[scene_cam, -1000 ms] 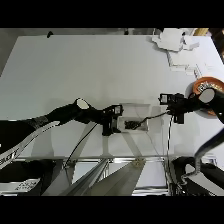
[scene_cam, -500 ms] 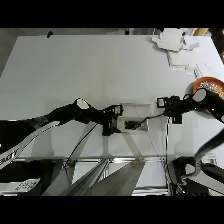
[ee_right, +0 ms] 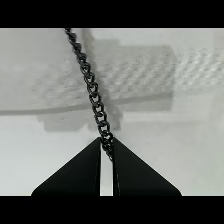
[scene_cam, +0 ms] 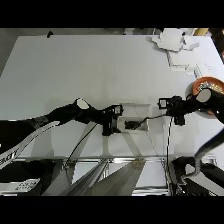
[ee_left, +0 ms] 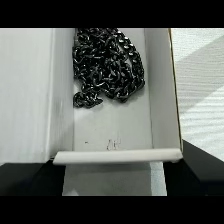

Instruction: Fold the box and place the chain.

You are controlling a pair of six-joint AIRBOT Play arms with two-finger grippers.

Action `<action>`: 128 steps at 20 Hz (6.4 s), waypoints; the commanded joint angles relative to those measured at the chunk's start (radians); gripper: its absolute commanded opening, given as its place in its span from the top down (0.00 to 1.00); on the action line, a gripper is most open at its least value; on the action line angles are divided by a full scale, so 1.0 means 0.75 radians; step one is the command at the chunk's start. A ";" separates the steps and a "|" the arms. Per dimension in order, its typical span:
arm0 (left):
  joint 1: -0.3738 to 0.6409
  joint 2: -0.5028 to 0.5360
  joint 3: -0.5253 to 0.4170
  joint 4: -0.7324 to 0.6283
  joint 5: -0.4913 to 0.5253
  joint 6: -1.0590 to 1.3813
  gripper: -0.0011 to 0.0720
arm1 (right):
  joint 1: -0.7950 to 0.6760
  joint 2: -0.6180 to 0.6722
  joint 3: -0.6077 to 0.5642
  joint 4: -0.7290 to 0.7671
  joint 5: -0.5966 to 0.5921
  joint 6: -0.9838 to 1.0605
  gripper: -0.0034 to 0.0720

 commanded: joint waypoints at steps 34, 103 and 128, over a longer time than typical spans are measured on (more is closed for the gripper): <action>0.000 0.001 -0.001 0.001 0.001 0.001 0.70 | 0.576 0.280 0.001 0.614 0.000 0.140 0.93; 0.000 0.001 -0.001 0.001 0.000 0.001 0.70 | -0.023 -0.057 0.002 0.085 -0.081 0.063 0.69; 0.000 0.001 -0.001 0.001 0.001 0.001 0.70 | -0.023 -0.107 0.001 0.040 -0.142 -0.043 0.69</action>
